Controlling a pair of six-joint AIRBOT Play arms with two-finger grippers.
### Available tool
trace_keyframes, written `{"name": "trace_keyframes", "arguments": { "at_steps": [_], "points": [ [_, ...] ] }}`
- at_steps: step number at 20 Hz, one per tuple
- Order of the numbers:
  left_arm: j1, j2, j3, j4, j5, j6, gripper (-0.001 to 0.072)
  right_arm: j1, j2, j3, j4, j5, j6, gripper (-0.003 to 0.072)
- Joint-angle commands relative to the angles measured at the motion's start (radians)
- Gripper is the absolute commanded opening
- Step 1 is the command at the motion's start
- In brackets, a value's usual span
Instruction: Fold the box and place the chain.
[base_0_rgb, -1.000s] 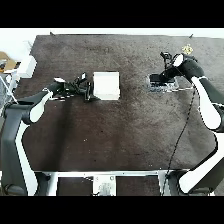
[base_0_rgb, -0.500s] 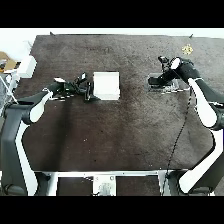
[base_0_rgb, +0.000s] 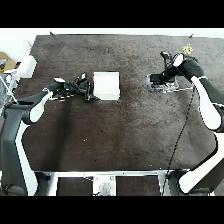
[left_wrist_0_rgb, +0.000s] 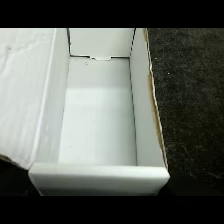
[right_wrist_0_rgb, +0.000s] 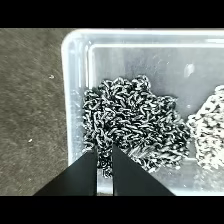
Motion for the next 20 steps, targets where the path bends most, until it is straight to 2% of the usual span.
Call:
{"name": "trace_keyframes", "arguments": {
  "at_steps": [1,5,10,13,16,20],
  "points": [
    [0.0,0.0,0.0,0.0,0.0,0.0,0.0395,0.0,0.056,0.0,-0.005,0.006,-0.014,0.0001],
    [0.0,0.0,0.0,0.0,0.0,0.0,0.0395,0.0,0.16,0.001,-0.005,0.004,-0.018,0.0001],
    [0.0,0.0,0.0,0.0,0.0,0.0,0.0395,0.019,0.37,0.0,-0.006,-0.073,-0.045,0.0],
    [0.0,0.0,0.0,0.0,0.0,0.0,0.0395,0.06,0.519,0.0,-0.024,-0.222,-0.061,0.0],
    [0.0,0.0,0.0,0.0,0.0,0.0,0.0395,0.134,0.639,0.0,-0.097,-0.44,-0.063,0.0],
    [0.0,0.0,0.0,0.0,0.0,0.0,0.0395,0.246,0.723,0.0,-0.165,-0.716,-0.079,0.0]
  ]
}}
